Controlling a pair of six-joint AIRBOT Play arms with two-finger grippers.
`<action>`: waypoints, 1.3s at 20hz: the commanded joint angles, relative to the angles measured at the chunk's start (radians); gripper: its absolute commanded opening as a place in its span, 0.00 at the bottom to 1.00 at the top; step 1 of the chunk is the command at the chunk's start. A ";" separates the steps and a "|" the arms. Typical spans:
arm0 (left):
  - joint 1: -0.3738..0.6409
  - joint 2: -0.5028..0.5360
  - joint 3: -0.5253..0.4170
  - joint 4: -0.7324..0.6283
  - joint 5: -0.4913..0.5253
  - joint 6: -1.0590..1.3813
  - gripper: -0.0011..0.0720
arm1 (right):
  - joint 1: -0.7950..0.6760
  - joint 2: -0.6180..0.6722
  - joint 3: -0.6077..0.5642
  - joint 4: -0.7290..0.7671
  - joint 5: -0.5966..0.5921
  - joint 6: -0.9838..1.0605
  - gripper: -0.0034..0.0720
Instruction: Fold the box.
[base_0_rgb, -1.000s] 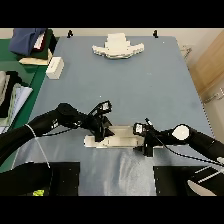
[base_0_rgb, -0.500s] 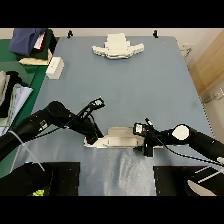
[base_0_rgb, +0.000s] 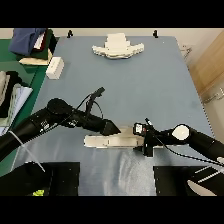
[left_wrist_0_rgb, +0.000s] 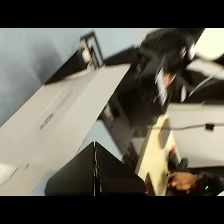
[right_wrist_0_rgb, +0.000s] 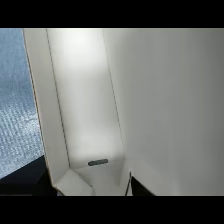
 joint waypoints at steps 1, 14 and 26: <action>-0.041 -0.064 0.038 -0.077 0.192 -0.057 0.04 | 0.001 0.000 0.000 0.000 0.000 0.000 0.73; -0.037 -0.302 0.036 0.120 0.307 -0.278 0.04 | 0.001 0.009 0.000 0.001 0.000 0.000 0.73; -0.037 -0.346 0.040 0.152 0.240 -0.318 0.04 | 0.001 0.021 0.000 0.000 0.000 0.000 0.73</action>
